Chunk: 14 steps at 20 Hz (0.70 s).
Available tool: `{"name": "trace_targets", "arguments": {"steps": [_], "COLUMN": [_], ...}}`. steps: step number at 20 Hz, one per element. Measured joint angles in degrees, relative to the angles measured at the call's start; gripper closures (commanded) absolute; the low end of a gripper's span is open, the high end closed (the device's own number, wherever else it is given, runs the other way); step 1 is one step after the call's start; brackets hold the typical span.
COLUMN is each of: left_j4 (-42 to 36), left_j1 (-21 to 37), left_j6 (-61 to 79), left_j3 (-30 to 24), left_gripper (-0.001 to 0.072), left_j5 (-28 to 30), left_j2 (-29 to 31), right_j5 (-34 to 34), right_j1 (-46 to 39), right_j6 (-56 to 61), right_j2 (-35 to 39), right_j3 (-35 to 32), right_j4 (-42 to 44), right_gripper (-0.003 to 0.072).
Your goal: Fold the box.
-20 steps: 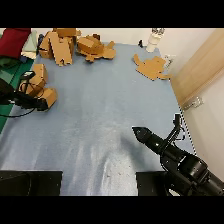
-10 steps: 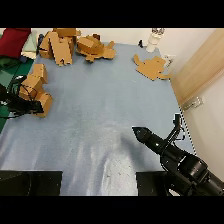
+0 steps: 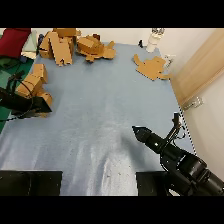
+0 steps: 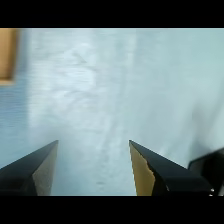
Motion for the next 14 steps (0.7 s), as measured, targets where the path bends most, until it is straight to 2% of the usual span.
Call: {"name": "trace_targets", "arguments": {"steps": [1,2,3,5,6,10,14], "left_j4": [-1.09,-2.29,-3.30,-4.76,-5.29,-6.14,-4.70], "left_j1": [-2.23,-5.18,-8.26,-15.19,-18.18,-26.73,-30.40], "left_j6": [-0.20,-0.28,-0.39,-0.35,-0.26,0.70,1.27], "left_j3": [0.00,0.00,0.00,0.74,1.53,7.82,14.47], "left_gripper": [0.0013,0.0082,0.0276,0.0521,0.0679,0.0696,0.0697], "left_j5": [0.46,1.88,3.58,8.22,10.08,14.60,16.79], "left_j2": [0.63,0.87,0.68,-1.33,-2.82,-10.45,-16.98], "right_j5": [0.09,0.26,0.70,1.01,0.98,-2.25,-7.34], "right_j1": [0.00,0.00,0.00,-0.11,-0.31,-2.27,-4.26], "right_j6": [-0.63,-1.55,-3.04,-6.91,-8.76,-15.72,-26.14], "right_j2": [-1.49,-3.37,-6.03,-12.63,-16.35,-32.76,-45.70], "right_j3": [0.76,1.81,3.48,8.07,10.82,24.00,34.86], "right_j4": [-0.07,-0.11,-0.15,-0.17,-0.15,0.35,5.35], "right_gripper": [0.0680,0.0680,0.0680,0.0680,0.0680,0.0681,0.0681]}}
